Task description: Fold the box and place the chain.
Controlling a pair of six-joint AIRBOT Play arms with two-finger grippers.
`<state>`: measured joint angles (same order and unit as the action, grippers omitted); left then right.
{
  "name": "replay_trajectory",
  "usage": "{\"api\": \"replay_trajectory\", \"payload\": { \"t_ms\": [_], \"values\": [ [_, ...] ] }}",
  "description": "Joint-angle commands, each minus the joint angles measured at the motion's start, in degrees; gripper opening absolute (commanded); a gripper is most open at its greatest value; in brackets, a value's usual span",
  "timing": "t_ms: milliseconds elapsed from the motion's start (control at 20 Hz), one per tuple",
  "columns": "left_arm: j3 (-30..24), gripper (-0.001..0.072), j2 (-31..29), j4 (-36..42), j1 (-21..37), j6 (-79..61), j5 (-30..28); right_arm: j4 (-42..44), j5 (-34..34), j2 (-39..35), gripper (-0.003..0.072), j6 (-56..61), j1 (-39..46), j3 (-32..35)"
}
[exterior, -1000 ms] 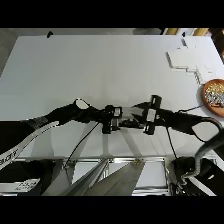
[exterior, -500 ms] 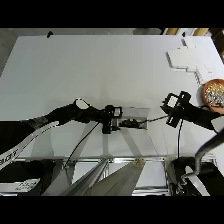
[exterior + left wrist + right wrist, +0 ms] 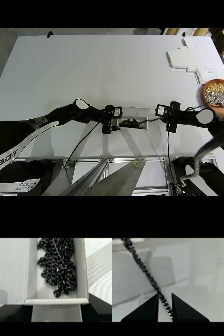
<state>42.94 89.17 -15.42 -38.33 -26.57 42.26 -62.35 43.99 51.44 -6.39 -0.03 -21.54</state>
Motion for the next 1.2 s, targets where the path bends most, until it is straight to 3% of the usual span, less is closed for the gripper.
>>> {"api": "replay_trajectory", "payload": {
  "t_ms": [0, 300, 350, 600, 700, 900, 1150],
  "values": [
    [0.0, 0.0311, 0.0, 0.0, 0.0, 0.0, 0.0, -0.8, -0.7, 4.2, 0.0159, -5.7, 0.1, 0.1],
    [0.0, 0.0311, 0.0, 0.0, 0.0, 0.0, 0.0, -0.6, -3.3, 6.6, 0.0138, -6.1, 0.1, 0.1],
    [0.0, 0.0311, 0.0, 0.0, 0.0, 0.0, 0.0, -0.6, -2.7, 6.6, 0.0016, -6.1, 0.1, 0.1],
    [0.0, 0.0311, 0.0, 0.0, 0.0, 0.0, 0.0, -0.7, 2.6, 5.2, 0.0016, -5.4, 0.1, 0.1],
    [0.0, 0.0311, 0.0, 0.0, 0.0, 0.0, 0.0, -0.6, 5.6, 1.1, 0.0016, -4.7, -0.4, 0.1],
    [0.0, 0.0311, 0.0, 0.0, 0.0, 0.0, 0.0, 0.7, 8.2, -10.8, 0.0016, 11.2, -3.2, 0.1],
    [0.0, 0.0311, 0.0, 0.0, 0.0, 0.0, 0.0, 12.3, 13.3, -20.8, 0.0017, 18.4, -9.1, 0.1]
  ]
}}
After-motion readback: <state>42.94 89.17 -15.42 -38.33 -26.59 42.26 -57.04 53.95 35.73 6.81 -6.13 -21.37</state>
